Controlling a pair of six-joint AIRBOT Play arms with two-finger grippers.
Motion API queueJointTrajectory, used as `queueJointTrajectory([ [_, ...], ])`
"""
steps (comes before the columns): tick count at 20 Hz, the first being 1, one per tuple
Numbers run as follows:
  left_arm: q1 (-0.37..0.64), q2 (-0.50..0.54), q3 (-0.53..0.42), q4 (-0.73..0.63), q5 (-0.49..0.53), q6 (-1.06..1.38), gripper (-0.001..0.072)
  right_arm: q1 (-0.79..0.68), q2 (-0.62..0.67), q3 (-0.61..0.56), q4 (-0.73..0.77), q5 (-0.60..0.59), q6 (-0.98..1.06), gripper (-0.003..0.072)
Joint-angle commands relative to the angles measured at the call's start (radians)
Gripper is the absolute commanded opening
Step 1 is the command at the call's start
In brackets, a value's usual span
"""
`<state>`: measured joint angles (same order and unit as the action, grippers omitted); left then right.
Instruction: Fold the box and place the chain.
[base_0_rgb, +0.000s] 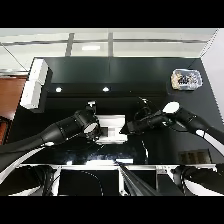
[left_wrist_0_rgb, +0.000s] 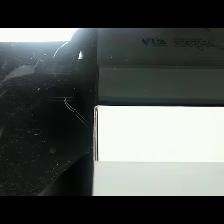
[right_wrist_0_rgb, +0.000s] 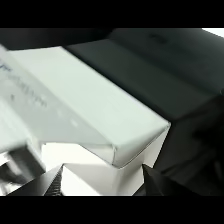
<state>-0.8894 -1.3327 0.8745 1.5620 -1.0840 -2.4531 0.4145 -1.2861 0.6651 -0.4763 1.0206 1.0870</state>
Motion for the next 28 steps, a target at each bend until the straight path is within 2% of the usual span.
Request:
queueJointTrajectory([
  [1,0.0,0.0,0.0,0.0,0.001,0.0,0.0029,0.12,0.0,0.063,-0.198,-0.132,0.237,0.0568],
  [6,0.0,0.0,0.0,0.0,0.001,0.0,0.0029,0.253,0.0,0.162,-0.587,-0.184,0.628,0.0555],
  [10,0.0,0.0,0.0,0.001,0.001,0.0,0.0029,0.325,-0.005,0.172,-0.77,-0.183,0.859,0.0547],
  [11,0.0,0.0,0.0,0.0,0.001,0.0,0.0029,0.343,-0.011,0.174,-0.81,-0.175,0.908,0.047],
  [12,0.0,0.0,0.0,0.0,0.001,0.0,0.0029,0.363,-0.022,0.182,-0.838,-0.159,0.94,0.0435],
  [16,0.0,0.0,0.0,0.0,0.002,0.0,0.0029,0.436,-0.089,0.266,-0.957,-0.043,1.102,0.0429],
  [18,0.0,0.0,0.0,0.0,0.001,0.0,0.0029,0.449,-0.111,0.288,-0.978,-0.006,1.15,0.0427],
  [19,0.0,0.0,0.0,0.0,0.001,0.0,0.0029,0.451,-0.115,0.293,-0.973,-0.002,1.155,0.0345],
  [20,0.0,0.0,0.0,0.001,0.001,0.0,0.0029,0.453,-0.116,0.293,-0.97,-0.004,1.162,0.0307],
  [25,0.0,0.0,0.0,0.0,0.001,0.0,0.0029,0.458,-0.13,0.293,-0.959,0.01,1.196,0.0295],
  [26,0.0,0.0,0.0,0.0,0.001,0.0,0.0029,0.458,-0.132,0.293,-0.955,0.006,1.195,0.0222],
  [27,0.0,0.0,0.0,0.0,0.001,0.0,0.0029,0.458,-0.132,0.293,-0.955,0.002,1.195,0.0193],
  [28,0.0,0.0,0.0,0.0,0.001,0.0,0.0029,0.458,-0.132,0.293,-0.956,-0.002,1.195,0.0116],
])
